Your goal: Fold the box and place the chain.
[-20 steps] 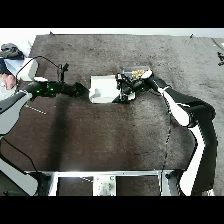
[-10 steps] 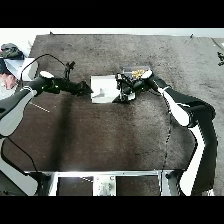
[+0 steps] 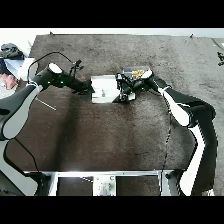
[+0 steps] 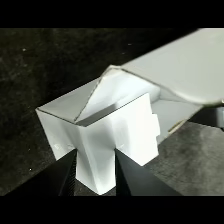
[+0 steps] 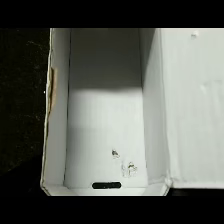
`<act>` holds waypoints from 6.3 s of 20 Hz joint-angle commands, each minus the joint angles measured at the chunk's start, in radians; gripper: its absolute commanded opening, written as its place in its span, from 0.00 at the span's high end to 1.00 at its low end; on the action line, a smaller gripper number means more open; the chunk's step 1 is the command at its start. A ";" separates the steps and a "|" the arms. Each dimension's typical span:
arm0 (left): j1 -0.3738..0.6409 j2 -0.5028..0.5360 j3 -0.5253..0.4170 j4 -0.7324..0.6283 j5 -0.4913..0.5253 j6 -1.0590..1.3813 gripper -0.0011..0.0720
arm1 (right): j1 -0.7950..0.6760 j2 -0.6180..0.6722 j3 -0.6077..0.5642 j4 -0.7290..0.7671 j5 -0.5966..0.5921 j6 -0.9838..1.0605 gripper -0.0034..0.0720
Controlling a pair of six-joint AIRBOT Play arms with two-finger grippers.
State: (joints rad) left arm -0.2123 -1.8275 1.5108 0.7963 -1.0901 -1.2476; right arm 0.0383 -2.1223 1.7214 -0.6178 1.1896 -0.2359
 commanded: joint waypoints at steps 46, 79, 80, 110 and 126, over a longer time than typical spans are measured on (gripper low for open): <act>-0.291 -0.255 0.457 0.882 -0.263 -0.821 0.96 | 0.000 0.000 0.000 0.000 0.000 0.001 0.38; 0.048 0.209 0.003 0.034 -0.030 0.494 0.02 | 0.000 0.000 0.000 0.000 0.000 0.001 0.38; 0.070 0.209 -0.054 -0.037 0.000 0.612 0.02 | 0.000 0.000 0.000 0.000 0.000 0.001 0.38; 0.173 -0.164 -0.018 -0.323 -0.185 1.632 0.00 | 0.000 0.000 0.000 0.000 0.000 0.001 0.38; 0.167 -0.189 -0.017 -0.416 -0.208 1.765 0.01 | 0.000 0.000 0.000 0.000 0.000 0.001 0.38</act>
State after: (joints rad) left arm -0.0444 -2.0159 1.4925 0.3901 -1.2991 0.4946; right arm 0.0387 -2.1227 1.7210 -0.6178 1.1896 -0.2352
